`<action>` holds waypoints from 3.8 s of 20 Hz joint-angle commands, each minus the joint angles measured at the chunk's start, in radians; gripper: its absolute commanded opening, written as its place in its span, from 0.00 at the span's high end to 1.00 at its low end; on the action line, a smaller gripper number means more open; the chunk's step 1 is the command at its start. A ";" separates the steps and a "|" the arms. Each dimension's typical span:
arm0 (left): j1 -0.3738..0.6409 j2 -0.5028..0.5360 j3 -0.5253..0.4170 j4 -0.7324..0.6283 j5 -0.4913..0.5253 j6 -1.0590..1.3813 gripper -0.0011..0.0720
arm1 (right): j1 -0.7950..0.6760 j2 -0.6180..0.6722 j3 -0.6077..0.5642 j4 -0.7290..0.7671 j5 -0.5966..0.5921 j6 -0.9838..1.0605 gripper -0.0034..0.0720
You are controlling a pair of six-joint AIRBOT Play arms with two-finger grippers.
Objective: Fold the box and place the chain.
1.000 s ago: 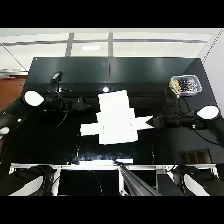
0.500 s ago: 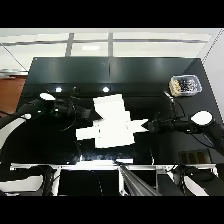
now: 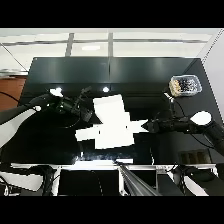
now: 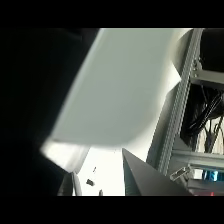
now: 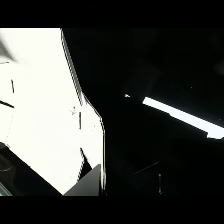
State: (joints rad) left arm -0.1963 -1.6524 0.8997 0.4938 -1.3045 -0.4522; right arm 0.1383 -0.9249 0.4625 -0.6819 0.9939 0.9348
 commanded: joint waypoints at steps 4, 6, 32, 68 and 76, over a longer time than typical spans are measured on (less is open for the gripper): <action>-0.004 -0.016 0.024 0.013 -0.040 0.057 0.79 | 0.001 0.001 0.000 -0.004 0.000 0.000 0.92; -0.009 -0.016 0.024 0.013 -0.038 0.064 0.94 | 0.001 0.001 0.000 -0.004 0.000 0.000 0.92; -0.241 0.334 -0.266 0.160 0.524 0.482 0.95 | -0.111 0.000 0.213 -0.120 -0.002 -0.602 0.01; -0.239 0.272 -0.167 0.291 0.377 0.471 0.94 | 0.571 -0.049 -0.046 -0.154 -0.379 -0.774 0.01; -0.239 0.271 -0.167 0.291 0.376 0.470 0.94 | 0.520 -0.039 0.062 -0.233 -0.320 -0.564 0.00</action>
State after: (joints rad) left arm -0.4358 -1.3808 0.7319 0.7853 -0.9287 0.0185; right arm 0.6788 -0.9684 0.4881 -0.9035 0.6434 0.3077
